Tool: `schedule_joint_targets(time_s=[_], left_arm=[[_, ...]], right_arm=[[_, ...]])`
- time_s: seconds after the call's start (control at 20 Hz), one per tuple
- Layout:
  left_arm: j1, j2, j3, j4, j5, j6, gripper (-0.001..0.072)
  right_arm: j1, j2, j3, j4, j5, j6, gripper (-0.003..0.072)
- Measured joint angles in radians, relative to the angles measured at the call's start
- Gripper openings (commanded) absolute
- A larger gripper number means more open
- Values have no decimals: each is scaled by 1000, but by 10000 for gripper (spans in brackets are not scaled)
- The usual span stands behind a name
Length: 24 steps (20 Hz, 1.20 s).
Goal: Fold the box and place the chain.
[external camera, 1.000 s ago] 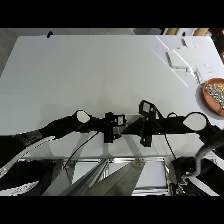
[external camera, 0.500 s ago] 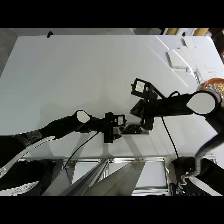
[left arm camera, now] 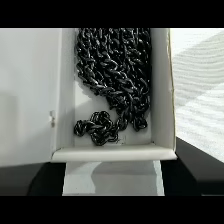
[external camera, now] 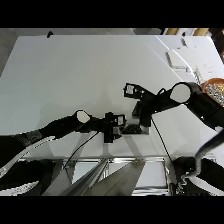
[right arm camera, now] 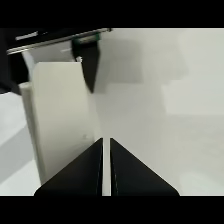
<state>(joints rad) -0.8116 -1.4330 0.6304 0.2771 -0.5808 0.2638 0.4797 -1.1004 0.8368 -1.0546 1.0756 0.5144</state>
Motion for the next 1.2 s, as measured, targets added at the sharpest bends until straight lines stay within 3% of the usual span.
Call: schedule_joint_targets(time_s=[0.05,0.15,0.3,1.0,1.1,1.2], left_arm=[[0,0,0,0,0,0,332],[0,0,0,0,0,0,331],[0,0,0,0,0,0,332],[0,0,0,0,0,0,331],[0,0,0,0,0,0,331],[0,0,0,-1,0,-2,331]], right_arm=[[9,9,-19,7,3,-23,209],[26,34,-58,21,3,-67,210],[44,80,-110,31,-5,-106,279],[116,164,-196,10,-84,-205,277],[117,165,-203,-10,-109,-207,251],[118,166,-206,-27,-123,-209,174]])
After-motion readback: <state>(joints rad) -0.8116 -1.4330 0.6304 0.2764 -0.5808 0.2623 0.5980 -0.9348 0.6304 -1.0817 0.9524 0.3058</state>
